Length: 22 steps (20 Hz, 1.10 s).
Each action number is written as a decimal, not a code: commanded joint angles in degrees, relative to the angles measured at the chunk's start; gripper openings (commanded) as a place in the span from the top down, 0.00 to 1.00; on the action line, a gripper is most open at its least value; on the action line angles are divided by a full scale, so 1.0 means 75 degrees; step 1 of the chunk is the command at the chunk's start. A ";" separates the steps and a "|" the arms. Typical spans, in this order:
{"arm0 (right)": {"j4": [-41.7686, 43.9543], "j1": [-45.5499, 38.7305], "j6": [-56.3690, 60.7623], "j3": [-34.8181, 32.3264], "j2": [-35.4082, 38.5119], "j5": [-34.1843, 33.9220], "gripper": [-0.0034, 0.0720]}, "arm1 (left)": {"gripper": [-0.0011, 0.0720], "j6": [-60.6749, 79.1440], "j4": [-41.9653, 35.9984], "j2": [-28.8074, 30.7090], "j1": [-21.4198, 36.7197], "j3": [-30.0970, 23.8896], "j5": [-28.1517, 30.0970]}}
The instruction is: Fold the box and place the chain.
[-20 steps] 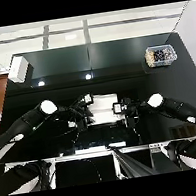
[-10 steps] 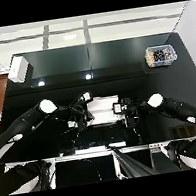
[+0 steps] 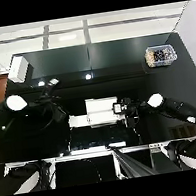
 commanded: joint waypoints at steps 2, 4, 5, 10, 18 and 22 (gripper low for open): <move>0.0006 0.0009 0.0006 -0.0006 -0.0003 0.0006 0.56 | 0.95 -0.3480 0.0093 -0.0562 0.1431 -0.0254 -0.0778; 0.0006 0.0009 0.0006 -0.0003 -0.0003 0.0006 0.56 | 0.95 -0.3075 -0.1090 -0.1224 0.1716 -0.0481 -0.1265; 0.0006 0.0009 0.0006 -0.0006 -0.0003 0.0006 0.56 | 0.95 -0.2626 -0.1740 -0.1527 0.1725 -0.0554 -0.1390; 0.0009 0.0009 0.0006 -0.0006 -0.0003 0.0006 0.56 | 0.96 -0.2305 -0.2060 -0.2710 0.0851 -0.0274 -0.1294; 0.0009 0.0009 0.0006 -0.0003 -0.0003 0.0003 0.56 | 0.95 -0.1647 -0.2159 -0.2876 -0.0122 -0.0047 -0.1393; 0.0009 0.0009 0.0006 -0.0003 -0.0003 0.0006 0.56 | 0.95 -0.0947 -0.2818 -0.2873 -0.0119 0.0085 -0.1495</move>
